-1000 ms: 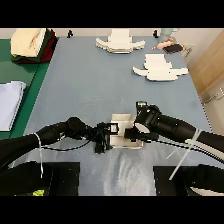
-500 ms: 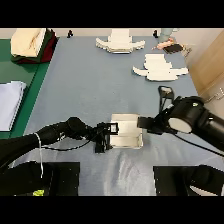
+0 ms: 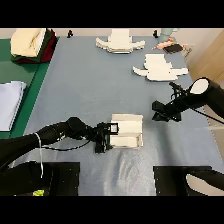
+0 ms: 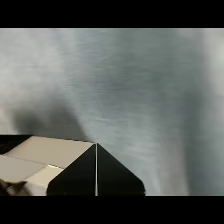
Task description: Fold the box.
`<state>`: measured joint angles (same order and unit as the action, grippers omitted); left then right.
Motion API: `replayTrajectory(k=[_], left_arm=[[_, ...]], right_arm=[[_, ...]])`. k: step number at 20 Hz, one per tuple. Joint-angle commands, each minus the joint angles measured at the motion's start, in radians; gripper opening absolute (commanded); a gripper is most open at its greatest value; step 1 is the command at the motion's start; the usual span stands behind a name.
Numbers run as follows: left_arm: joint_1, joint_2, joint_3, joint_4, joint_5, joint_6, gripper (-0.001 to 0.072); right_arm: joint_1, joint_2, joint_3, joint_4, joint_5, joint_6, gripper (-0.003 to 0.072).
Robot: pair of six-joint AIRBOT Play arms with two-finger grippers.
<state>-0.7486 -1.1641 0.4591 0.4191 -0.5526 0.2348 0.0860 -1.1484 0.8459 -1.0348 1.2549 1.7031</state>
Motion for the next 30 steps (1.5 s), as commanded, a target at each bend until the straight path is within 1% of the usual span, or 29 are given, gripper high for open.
replayTrajectory(k=[1,3,5,7,9,14,17,19,24,27,30], left_arm=[[0.001,0.0,0.001,0.0,0.0,0.0,0.0525],[0.001,0.0,0.001,0.0,0.0,0.0,0.0525],[0.001,0.0,0.001,0.0,0.0,0.0,0.0525],[0.001,0.0,0.001,0.0,0.001,0.0,0.0525],[0.001,0.0,0.001,0.0,0.0,0.0,0.0525],[0.001,0.0,0.001,0.0,0.0,0.0,0.0525],[0.001,0.0,0.001,0.0,0.001,0.0,0.0525],[0.001,0.0,0.001,0.0,0.001,0.0,0.0525],[0.001,0.0,0.001,0.0,0.001,0.0,0.0525],[0.001,0.0,0.001,0.0,0.0,0.0,0.0525],[0.001,0.0,0.001,0.0,0.001,0.0,0.0525]], right_arm=[[-0.095,-0.19,0.0,0.404,-0.003,-0.346,0.0004],[-0.06,-0.261,0.0,0.478,-0.021,-0.433,0.0004],[-0.011,-0.291,0.0,0.537,-0.04,-0.496,0.0004],[0.042,-0.285,0.0,0.591,0.002,-0.557,0.0004],[0.093,-0.251,0.0,0.584,0.041,-0.579,0.0004],[0.238,-0.095,-0.023,0.424,0.042,-0.578,0.0004],[0.353,0.008,-0.063,0.318,0.005,-0.578,0.0004],[0.43,0.059,-0.09,0.239,-0.05,-0.578,0.0004],[0.583,0.153,-0.146,0.019,-0.254,-0.579,0.0004],[0.68,0.183,-0.185,-0.096,-0.327,-0.578,0.0004],[0.762,0.228,-0.229,-0.165,-0.402,-0.578,0.0004]])
